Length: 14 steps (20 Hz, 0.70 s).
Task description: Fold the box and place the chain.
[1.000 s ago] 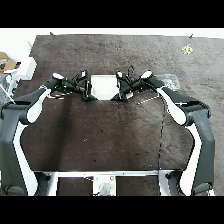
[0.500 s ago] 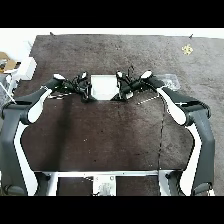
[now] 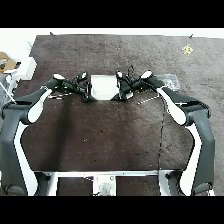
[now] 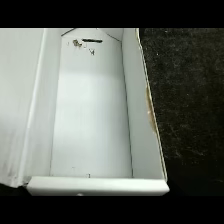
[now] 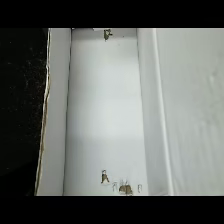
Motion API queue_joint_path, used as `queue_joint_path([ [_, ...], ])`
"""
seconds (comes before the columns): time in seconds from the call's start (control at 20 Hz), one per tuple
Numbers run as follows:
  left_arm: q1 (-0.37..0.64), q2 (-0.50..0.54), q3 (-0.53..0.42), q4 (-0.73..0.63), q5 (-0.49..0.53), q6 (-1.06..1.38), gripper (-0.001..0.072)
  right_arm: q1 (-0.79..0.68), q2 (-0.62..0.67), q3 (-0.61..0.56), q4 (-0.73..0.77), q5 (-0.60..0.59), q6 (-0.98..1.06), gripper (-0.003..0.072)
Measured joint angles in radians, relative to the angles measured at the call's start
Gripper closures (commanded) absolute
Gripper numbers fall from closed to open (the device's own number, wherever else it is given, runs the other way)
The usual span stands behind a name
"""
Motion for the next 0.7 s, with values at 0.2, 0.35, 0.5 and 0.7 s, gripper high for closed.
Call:
queue_joint_path([
  [0.2,0.0,0.0,0.0,-0.004,0.005,-0.008,0.0334,0.0,0.0,0.0,0.0,0.0,0.001,0.0231],
  [0.35,0.0,0.0,0.0,-0.002,0.004,-0.008,0.0438,0.0,0.0,0.0,0.0,0.0,0.0,0.0231],
  [0.5,0.0,0.0,0.0,0.004,0.002,-0.008,0.0438,0.0,0.0,0.0,0.0,0.0,0.001,0.0231],
  [0.7,0.0,0.0,0.0,0.013,0.0,-0.008,0.0437,0.0,0.0,0.0,0.0,0.0,0.0,0.0231],
])
